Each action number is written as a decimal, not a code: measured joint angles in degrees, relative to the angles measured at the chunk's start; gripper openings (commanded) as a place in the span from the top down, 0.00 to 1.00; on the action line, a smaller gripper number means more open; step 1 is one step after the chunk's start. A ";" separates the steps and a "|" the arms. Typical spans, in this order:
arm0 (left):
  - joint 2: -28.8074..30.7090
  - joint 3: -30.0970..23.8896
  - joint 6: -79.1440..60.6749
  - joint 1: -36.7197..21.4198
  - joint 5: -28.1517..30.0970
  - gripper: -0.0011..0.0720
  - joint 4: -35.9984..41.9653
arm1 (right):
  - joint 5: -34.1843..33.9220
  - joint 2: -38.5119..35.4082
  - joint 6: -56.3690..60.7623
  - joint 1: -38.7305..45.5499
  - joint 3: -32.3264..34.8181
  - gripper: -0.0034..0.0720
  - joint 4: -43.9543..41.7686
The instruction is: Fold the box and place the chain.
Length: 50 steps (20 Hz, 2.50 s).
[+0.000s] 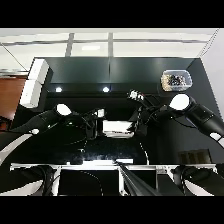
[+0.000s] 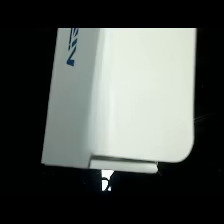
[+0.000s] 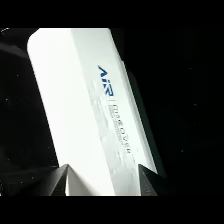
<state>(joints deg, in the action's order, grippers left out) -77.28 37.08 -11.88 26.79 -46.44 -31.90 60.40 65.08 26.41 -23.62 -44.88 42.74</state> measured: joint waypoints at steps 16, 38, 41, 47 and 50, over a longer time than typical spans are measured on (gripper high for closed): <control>0.00 0.00 0.00 0.00 0.02 0.51 -0.02 | 0.33 0.04 -0.31 -1.46 0.00 0.18 2.54; 0.00 0.00 0.00 0.00 0.02 0.51 -0.04 | -1.42 0.04 0.61 -1.46 0.00 0.60 5.49; 0.00 0.00 -0.07 0.00 0.02 0.51 -0.04 | -0.72 0.04 0.66 -1.46 0.00 0.60 5.60; 0.00 0.00 -0.09 0.00 0.02 0.51 -0.04 | 0.28 0.26 1.09 -1.46 0.00 0.60 5.73; 0.00 0.00 -0.07 0.00 0.00 0.51 -0.07 | 1.03 0.42 1.31 -1.49 0.02 0.52 6.60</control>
<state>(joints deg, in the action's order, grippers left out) -77.28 37.08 -11.94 26.79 -46.44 -31.97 61.43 65.49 27.73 -25.10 -44.86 49.34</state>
